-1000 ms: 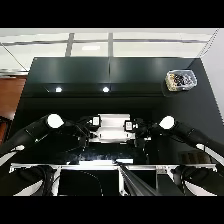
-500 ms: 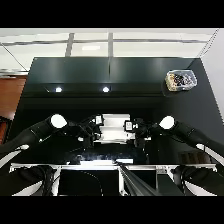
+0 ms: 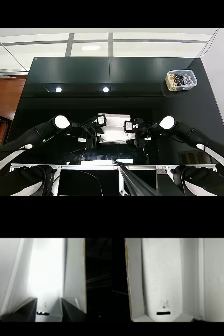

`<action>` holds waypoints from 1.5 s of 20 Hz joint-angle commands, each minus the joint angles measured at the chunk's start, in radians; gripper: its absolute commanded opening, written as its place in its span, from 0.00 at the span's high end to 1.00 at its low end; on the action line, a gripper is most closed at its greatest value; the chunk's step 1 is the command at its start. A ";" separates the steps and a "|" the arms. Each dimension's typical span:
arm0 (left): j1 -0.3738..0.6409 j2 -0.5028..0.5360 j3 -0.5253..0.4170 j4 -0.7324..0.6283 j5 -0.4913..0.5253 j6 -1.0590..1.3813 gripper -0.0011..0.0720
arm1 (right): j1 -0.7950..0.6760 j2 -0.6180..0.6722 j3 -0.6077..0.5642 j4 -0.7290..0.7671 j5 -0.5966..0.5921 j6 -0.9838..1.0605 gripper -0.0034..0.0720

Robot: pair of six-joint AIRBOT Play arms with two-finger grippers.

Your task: Fold the box and place the chain.

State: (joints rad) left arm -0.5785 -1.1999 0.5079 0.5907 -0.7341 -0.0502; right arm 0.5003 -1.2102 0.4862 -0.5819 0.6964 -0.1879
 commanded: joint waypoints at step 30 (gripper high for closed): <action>0.369 0.043 -0.116 -0.065 -0.264 -0.889 0.91 | 0.001 0.000 -0.001 0.002 -0.002 0.001 0.31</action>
State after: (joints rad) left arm -0.1833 -1.1549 0.3717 0.5518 -1.0004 -0.9798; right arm 0.5003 -1.2102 0.4858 -0.5804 0.6937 -0.1871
